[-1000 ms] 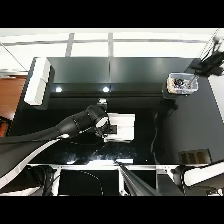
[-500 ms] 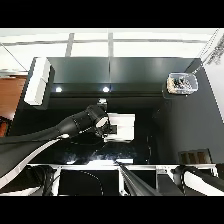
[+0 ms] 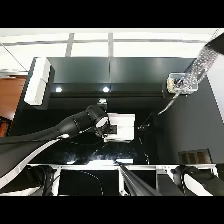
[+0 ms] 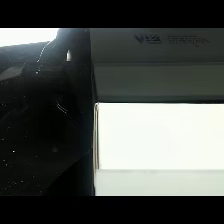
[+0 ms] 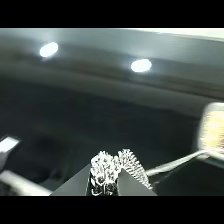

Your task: Fold the box and place the chain.

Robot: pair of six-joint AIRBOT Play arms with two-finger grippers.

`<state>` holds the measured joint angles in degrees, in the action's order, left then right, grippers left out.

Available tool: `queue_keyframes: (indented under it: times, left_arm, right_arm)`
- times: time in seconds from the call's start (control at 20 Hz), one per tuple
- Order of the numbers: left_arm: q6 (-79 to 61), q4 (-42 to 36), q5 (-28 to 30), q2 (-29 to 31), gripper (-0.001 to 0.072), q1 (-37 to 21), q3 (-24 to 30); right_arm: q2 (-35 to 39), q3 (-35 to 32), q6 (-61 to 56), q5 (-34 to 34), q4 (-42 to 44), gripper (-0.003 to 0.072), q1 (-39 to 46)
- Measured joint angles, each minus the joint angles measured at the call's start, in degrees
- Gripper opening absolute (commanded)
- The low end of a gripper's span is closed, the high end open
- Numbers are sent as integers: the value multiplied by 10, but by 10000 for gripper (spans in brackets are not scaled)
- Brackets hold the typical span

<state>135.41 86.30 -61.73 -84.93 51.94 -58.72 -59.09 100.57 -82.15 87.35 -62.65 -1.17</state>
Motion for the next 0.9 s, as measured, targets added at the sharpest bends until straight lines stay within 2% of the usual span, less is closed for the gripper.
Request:
queue_keyframes:
  times: [0.4,0.9]
  left_arm:
    - [0,0,0,0,25,0,0]
    - [0,0,0,0,25,0,0]
  right_arm:
    - [8,-3,1,34,103,6,-131]
    - [8,-3,1,49,179,6,-171]
